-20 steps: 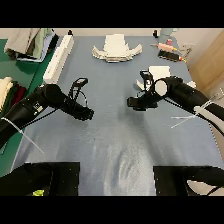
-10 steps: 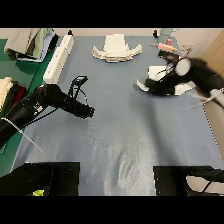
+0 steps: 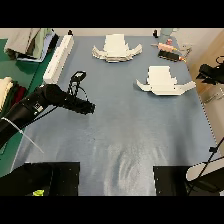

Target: Fold the box.

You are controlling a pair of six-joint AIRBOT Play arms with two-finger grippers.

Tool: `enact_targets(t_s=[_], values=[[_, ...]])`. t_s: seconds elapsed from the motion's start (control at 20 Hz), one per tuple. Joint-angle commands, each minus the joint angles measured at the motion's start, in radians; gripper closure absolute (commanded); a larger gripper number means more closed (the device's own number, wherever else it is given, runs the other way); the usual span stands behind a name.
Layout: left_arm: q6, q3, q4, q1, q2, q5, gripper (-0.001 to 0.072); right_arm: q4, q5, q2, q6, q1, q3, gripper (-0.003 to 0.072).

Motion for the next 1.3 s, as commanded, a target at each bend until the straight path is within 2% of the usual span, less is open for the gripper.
enact_targets(t_s=[0.0, 0.15, 0.3, 0.45, 0.55, 0.6, 0.65, 0.7, 0.8, 0.9, 1.1, 1.25], values=[[-0.036, 0.0, 0.0, 0.0, 0.0, 0.015, 0.069, 0.08, 0.05, -0.174, -0.124, -0.068, 0.156, 0.029], [-0.069, 0.0, 0.001, 0.0, 0.0, 0.0, 0.069, 0.127, 0.056, -0.259, -0.134, -0.068, 0.231, 0.029], [-0.069, 0.0, 0.001, 0.0, 0.0, 0.001, 0.069, 0.143, 0.065, -0.304, -0.16, -0.065, 0.248, 0.029], [-0.072, 0.0, 0.001, 0.0, 0.0, 0.001, 0.069, 0.222, 0.156, -0.335, -0.198, -0.065, 0.25, 0.0298], [-0.071, 0.0, 0.001, 0.0, 0.0, 0.0, 0.069, 0.271, 0.223, -0.34, -0.227, -0.065, 0.25, 0.0414], [-0.071, 0.0, 0.001, 0.0, 0.0, 0.0, 0.069, 0.273, 0.251, -0.34, -0.226, -0.065, 0.25, 0.043], [-0.071, 0.0, 0.001, 0.0, 0.0, 0.0, 0.069, 0.278, 0.285, -0.339, -0.226, -0.065, 0.25, 0.057], [-0.071, 0.0, 0.001, 0.0, 0.0, 0.0, 0.069, 0.294, 0.324, -0.339, -0.226, -0.064, 0.25, 0.0648], [-0.071, 0.0, 0.001, 0.0, 0.0, -0.007, 0.069, 0.367, 0.399, -0.335, -0.227, -0.06, 0.25, 0.0685], [-0.071, 0.0, 0.002, 0.002, 0.0, -0.042, 0.069, 0.426, 0.431, -0.311, -0.225, -0.043, 0.238, 0.0686], [-0.071, 0.0, 0.014, 0.002, 0.0, -0.139, 0.069, 0.425, 0.394, -0.154, -0.204, 0.043, 0.078, 0.0687], [-0.068, 0.0, 0.038, 0.002, 0.0, -0.178, 0.069, 0.42, 0.287, 0.051, -0.153, 0.122, -0.19, 0.0687]])
